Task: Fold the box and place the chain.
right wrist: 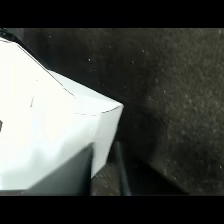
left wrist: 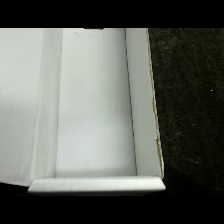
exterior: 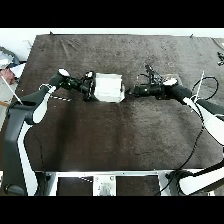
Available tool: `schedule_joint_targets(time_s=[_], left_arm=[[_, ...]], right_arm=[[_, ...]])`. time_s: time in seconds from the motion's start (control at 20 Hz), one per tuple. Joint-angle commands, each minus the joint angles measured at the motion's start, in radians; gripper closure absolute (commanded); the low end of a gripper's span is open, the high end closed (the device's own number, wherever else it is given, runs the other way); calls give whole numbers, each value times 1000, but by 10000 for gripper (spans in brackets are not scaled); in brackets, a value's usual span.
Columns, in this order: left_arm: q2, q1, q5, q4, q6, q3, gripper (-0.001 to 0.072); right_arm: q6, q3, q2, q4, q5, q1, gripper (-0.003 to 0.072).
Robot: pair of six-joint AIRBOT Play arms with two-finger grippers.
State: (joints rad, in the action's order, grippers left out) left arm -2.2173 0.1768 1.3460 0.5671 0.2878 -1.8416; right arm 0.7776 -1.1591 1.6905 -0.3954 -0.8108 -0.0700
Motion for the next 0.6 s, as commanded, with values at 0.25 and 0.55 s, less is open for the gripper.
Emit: schedule_joint_targets(time_s=[0.25, 0.55], left_arm=[[0, -1, 0, -2, 0, -1, 435], [0, -1, 0, -6, 0, -1, 435]], right_arm=[[17, -47, -7, -55, 36, 76, 289], [159, -48, -7, -168, 41, 93, 289]])
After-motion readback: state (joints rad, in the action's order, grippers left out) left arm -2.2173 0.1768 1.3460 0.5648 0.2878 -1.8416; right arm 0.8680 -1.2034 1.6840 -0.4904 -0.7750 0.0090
